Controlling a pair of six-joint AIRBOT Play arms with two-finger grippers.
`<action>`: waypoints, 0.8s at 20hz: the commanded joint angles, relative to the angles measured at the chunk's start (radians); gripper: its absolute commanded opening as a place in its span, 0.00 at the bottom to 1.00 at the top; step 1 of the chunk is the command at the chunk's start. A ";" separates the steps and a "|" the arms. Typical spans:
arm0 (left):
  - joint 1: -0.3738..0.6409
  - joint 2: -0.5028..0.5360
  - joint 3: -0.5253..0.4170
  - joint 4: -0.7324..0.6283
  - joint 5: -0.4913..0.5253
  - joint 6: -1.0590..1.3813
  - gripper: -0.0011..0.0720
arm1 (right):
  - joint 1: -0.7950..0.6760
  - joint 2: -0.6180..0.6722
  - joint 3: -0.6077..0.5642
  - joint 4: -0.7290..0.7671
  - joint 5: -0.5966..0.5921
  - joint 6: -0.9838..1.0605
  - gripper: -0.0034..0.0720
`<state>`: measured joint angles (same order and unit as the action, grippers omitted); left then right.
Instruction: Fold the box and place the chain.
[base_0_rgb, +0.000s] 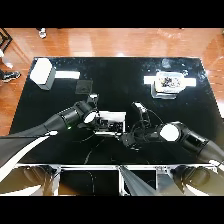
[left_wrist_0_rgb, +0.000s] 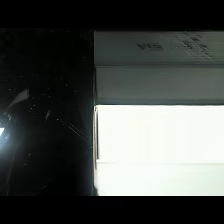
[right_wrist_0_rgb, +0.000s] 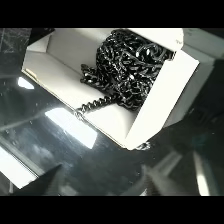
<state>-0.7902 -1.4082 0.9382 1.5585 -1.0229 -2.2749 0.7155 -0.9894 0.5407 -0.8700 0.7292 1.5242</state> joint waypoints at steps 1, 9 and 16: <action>-0.001 0.000 0.000 0.000 -0.001 0.000 0.05 | 0.055 -0.008 -0.003 -0.004 -0.061 0.128 0.67; -0.001 0.000 0.000 0.001 0.001 0.000 0.05 | 0.089 -0.057 -0.003 -0.003 -0.144 0.235 0.67; -0.001 0.000 0.000 0.001 0.001 0.000 0.05 | 0.172 -0.083 -0.003 -0.172 -0.284 0.583 0.67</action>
<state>-0.7902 -1.4082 0.9382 1.5589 -1.0222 -2.2749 0.8612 -1.0641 0.5381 -0.9413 0.5091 1.9205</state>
